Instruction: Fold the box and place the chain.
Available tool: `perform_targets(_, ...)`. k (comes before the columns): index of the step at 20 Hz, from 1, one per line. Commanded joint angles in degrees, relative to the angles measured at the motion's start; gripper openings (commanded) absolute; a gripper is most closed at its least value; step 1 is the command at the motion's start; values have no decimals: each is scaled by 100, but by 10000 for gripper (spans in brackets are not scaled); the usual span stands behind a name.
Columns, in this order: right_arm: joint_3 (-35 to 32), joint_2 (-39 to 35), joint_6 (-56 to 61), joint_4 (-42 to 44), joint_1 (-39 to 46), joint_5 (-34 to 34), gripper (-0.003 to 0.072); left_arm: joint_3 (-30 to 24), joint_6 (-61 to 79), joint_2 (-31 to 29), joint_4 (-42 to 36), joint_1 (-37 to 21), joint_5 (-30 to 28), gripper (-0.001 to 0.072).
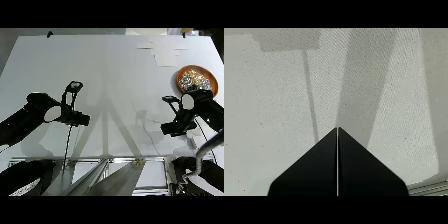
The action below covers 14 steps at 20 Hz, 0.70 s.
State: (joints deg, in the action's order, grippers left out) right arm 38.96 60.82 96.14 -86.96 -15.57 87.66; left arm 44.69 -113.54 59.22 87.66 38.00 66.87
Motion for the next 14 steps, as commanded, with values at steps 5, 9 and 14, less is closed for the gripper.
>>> perform_targets(5,0,-4,2,2,4,2,13,-2,0,-2,0,-4,0,10)
perform_targets(9,0,-4,2,2,4,0,13,-2,0,-2,0,-4,-2,10)
perform_targets(14,0,2,2,175,4,-1084,14,-2,0,-2,0,-4,-2,10)
